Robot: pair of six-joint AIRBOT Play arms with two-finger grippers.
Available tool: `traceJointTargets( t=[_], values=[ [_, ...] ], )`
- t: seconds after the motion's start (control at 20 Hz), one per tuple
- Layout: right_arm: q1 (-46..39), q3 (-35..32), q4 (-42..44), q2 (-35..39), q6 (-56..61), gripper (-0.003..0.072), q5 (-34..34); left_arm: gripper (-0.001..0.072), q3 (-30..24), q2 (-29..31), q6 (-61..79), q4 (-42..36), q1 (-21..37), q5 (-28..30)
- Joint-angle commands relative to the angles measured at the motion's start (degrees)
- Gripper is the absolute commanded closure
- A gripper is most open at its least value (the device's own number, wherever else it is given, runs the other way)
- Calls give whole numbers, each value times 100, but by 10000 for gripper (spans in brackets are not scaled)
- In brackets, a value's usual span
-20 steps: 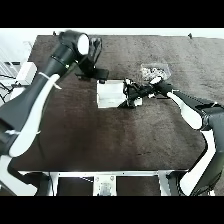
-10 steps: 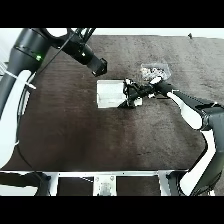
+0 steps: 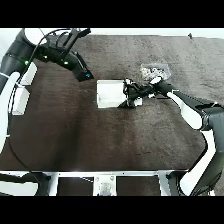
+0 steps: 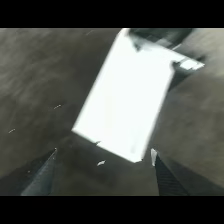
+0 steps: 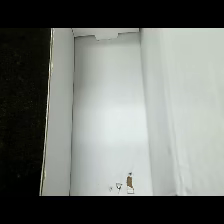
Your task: Fold the box and place the chain.
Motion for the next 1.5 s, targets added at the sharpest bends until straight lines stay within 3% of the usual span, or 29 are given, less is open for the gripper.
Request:
traceJointTargets(
  t=[0.0, 0.25, 0.4, 0.6, 0.9, 1.15, 1.45],
  values=[
    [0, -2, 0, 0, 0, 94, 2, 2, -286, 9, 221, -72, 258, 323],
    [0, -2, 2, 0, 0, 94, 2, 1, -306, -568, 2323, -168, 258, 83],
    [0, -2, 0, 0, 0, 94, 2, 2, -315, -979, 2402, -122, 258, 168],
    [0, -2, 2, 0, 0, 94, 0, 2, -498, -1357, 3462, -1351, 487, -284],
    [0, -2, 2, 0, 0, 94, 0, 0, -763, -1873, 4673, -1665, 610, -168],
    [0, -2, 0, 0, 0, 95, 2, -11, -824, -2297, 5209, -1954, 610, -31],
    [0, -2, 0, 0, 0, 94, 2, -11, -940, -2391, 5257, -2243, 608, 33]
  ],
)
